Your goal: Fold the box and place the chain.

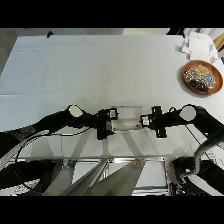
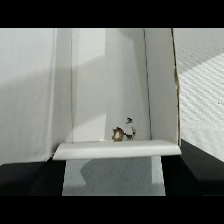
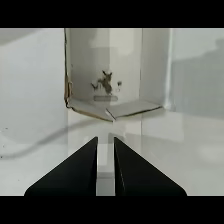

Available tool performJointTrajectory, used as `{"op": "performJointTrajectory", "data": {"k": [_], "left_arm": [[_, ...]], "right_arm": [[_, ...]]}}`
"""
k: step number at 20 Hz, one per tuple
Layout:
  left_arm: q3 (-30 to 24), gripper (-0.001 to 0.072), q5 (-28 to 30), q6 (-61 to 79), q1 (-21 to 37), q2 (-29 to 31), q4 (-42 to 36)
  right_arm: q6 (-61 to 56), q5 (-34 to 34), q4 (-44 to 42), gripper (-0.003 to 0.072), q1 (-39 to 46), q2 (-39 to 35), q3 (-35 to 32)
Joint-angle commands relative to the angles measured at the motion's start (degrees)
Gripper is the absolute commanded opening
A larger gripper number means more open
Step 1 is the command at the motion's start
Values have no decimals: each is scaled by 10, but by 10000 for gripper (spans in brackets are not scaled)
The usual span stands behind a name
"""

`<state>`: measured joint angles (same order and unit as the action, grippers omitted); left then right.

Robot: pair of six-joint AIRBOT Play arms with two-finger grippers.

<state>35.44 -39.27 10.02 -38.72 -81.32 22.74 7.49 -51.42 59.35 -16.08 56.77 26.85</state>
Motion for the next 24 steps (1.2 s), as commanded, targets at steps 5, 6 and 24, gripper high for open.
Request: {"op": "performJointTrajectory", "data": {"k": [5, 6, 24], "left_arm": [[0, 131, 0, 0, 1, 0, 0], [0, 131, 0, 0, 1, 0, 0], [0, 131, 0, 0, 1, 0, 0]], "right_arm": [[51, -2, -62, 102, -4, 6, 0], [51, 0, -60, 102, -14, 6, 0], [49, 48, -92, 320, -65, 39, 0]]}}
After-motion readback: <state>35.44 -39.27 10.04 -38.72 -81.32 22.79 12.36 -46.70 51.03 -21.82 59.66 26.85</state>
